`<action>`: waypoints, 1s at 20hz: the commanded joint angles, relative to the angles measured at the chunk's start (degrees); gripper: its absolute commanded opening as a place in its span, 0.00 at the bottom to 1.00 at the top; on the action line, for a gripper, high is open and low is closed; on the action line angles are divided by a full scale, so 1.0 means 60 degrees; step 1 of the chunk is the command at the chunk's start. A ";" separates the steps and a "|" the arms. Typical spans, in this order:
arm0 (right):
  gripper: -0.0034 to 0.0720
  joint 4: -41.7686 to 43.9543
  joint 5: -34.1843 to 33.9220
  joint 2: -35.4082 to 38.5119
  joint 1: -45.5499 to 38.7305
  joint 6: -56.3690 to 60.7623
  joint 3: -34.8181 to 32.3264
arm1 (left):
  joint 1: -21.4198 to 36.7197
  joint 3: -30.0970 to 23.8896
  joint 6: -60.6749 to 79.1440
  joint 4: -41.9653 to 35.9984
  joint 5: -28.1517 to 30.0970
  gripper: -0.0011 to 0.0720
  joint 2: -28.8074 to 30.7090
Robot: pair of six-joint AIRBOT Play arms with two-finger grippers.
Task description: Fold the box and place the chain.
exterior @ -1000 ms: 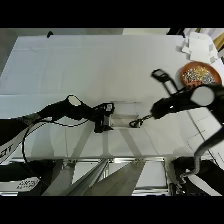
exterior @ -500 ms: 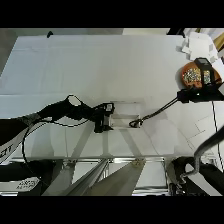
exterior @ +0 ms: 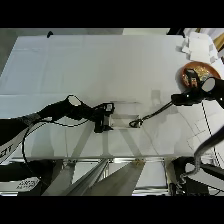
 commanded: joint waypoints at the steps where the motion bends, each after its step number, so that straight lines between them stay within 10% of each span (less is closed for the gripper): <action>1: 0.39 -0.0004 -0.0372 -0.0470 -0.0011 0.0011 0.0004 | 0.0007 -0.0004 0.0000 0.0000 0.0000 0.45 0.0004; 10: 0.30 0.0000 -0.0641 -0.0856 0.0248 0.0004 0.0004 | 0.0007 -0.0004 0.0004 0.0000 0.0000 0.45 0.0004; 13: 0.06 0.0000 -0.0361 -0.0845 0.0455 0.0004 0.0004 | 0.0007 -0.0004 0.0000 0.0000 0.0000 0.45 0.0004; 20: 0.06 0.0084 0.0583 0.0619 0.0601 0.0007 0.0004 | 0.0007 -0.0004 0.0004 0.0000 0.0004 0.45 0.0004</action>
